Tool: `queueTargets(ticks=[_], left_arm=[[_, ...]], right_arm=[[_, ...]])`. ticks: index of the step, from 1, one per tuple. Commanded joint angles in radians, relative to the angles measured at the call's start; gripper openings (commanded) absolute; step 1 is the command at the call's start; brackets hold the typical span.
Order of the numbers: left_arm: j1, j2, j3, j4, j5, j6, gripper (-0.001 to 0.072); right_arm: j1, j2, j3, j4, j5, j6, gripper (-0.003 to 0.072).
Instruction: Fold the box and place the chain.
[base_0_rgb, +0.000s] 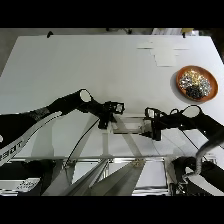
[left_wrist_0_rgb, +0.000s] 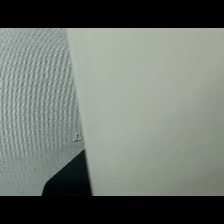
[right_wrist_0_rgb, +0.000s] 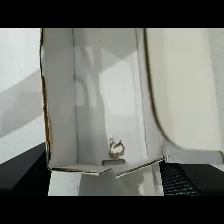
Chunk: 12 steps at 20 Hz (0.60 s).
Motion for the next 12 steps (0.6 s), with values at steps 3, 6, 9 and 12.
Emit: queueTargets(ticks=[3, 6, 9, 12], left_arm=[[0.0, 0.0, 0.001, 0.0, 0.0, 0.001, 0.001], [0.0, 0.0, 0.001, 0.0, 0.0, 0.001, 0.001], [0.0, 0.0, 0.001, 0.0, 0.0, 0.001, 0.001], [0.0, 0.0, 0.001, 0.0, 0.0, 0.001, 0.001]], right_arm=[[-0.005, 0.004, -0.037, 0.005, -0.032, -0.027, 0.0706], [-0.004, -0.007, -0.049, 0.097, -0.047, -0.101, 0.0701], [-0.004, -0.032, -0.049, 0.126, -0.053, -0.132, 0.0698], [-0.004, -0.034, -0.05, 0.124, -0.064, -0.133, 0.0682]])
